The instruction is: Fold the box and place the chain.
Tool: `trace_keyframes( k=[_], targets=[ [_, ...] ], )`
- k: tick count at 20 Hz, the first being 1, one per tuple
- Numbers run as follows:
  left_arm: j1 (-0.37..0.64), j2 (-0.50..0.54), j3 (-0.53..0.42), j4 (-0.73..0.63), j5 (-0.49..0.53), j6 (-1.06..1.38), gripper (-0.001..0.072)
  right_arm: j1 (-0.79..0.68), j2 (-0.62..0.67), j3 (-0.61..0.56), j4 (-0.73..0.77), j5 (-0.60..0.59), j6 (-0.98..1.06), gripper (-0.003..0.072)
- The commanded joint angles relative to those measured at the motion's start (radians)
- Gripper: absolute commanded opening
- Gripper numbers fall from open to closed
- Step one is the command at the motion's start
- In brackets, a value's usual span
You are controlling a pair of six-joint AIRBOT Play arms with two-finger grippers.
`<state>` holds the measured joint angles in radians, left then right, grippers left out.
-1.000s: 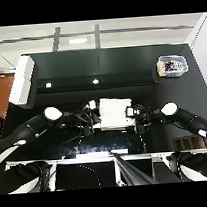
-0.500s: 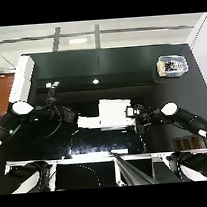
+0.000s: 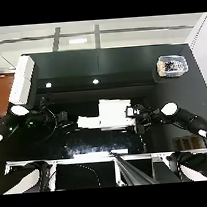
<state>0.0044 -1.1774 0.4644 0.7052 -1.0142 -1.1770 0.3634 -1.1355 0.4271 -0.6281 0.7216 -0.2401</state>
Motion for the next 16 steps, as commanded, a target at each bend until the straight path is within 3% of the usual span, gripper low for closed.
trace_keyframes(
  k=[1,5,8,11,13,14,16],
  targets=[
    [-0.042,-0.125,-0.011,-0.138,-0.035,0.101,0.0028,0.000,0.000,0.000,0.000,0.000,0.000,0.0533],
    [-0.131,-0.190,-0.011,-0.316,-0.004,0.231,0.0028,0.000,0.000,0.000,0.000,0.000,0.000,0.0533],
    [-0.142,-0.189,-0.005,-0.321,-0.010,0.246,0.0039,0.000,0.000,0.000,0.000,0.000,0.000,0.0533],
    [-0.142,-0.189,0.004,-0.320,-0.032,0.291,0.0289,0.000,0.000,0.000,0.000,0.000,0.000,0.0533],
    [-0.142,-0.189,0.027,-0.320,-0.062,0.314,0.0573,0.000,0.000,0.000,0.000,0.000,0.000,0.0533],
    [-0.142,-0.189,0.039,-0.320,-0.079,0.315,0.0625,0.000,0.000,0.000,0.000,0.000,0.000,0.0533],
    [-0.143,-0.189,0.065,-0.321,-0.119,0.317,0.0630,0.000,0.000,0.000,0.000,0.000,0.000,0.0533]
  ],
)
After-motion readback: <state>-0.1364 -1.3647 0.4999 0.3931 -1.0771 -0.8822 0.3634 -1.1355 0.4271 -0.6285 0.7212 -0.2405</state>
